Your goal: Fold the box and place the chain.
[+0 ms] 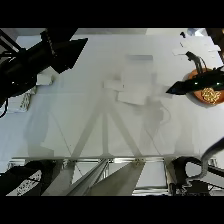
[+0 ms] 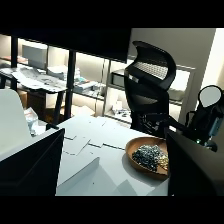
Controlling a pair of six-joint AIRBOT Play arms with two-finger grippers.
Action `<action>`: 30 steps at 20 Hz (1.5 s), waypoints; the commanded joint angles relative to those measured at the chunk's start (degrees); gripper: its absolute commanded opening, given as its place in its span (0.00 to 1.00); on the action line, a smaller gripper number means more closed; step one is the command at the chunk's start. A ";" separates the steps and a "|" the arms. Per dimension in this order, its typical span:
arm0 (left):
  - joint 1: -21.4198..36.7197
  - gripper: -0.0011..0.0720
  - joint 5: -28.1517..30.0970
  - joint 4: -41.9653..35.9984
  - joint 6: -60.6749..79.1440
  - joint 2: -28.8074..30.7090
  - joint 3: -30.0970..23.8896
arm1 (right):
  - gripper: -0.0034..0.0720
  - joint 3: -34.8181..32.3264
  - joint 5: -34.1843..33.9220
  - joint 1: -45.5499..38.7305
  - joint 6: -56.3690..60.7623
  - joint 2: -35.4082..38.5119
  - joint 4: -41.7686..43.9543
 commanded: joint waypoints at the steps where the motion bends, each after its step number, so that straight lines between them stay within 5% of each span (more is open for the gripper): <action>1: 0.00 0.97 0.04 0.00 0.00 0.00 0.02 | 0.06 -0.02 -3.50 2.36 -4.37 -3.34 4.48; 15: 0.00 0.97 0.04 0.00 0.00 0.00 0.02 | 0.06 -0.02 -21.49 14.67 -9.99 -14.60 4.92; 30: 0.00 0.97 0.04 0.00 0.02 0.00 0.02 | 0.06 -0.02 -21.44 14.69 -9.75 -14.58 4.68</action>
